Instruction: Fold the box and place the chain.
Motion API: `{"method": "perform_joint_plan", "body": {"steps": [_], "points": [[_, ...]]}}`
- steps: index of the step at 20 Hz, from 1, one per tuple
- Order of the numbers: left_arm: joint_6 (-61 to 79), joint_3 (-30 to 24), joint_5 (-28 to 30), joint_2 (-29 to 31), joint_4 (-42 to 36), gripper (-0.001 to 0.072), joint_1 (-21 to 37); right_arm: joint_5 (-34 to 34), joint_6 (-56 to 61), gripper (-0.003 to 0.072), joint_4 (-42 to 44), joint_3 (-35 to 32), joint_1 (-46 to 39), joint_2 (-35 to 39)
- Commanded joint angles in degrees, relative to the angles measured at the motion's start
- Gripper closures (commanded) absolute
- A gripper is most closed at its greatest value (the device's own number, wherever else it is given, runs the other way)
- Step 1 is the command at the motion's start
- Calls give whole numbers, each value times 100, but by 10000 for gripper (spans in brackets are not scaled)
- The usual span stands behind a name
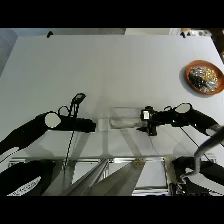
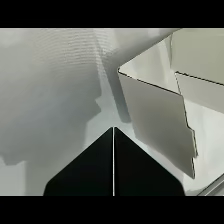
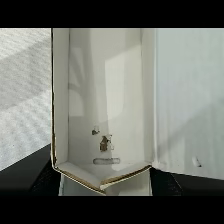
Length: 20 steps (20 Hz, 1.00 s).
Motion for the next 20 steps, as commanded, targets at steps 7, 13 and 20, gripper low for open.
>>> {"method": "perform_joint_plan", "body": {"steps": [7,13,20], "points": [[444,0,289,-431,-907,706,-321,0,0,287,2,0,2,-2],[691,17,501,-85,-1099,706,-415,0,2,287,2,0,2,-2],[693,28,750,55,-1143,398,-422,0,0,287,2,0,2,-2]]}}
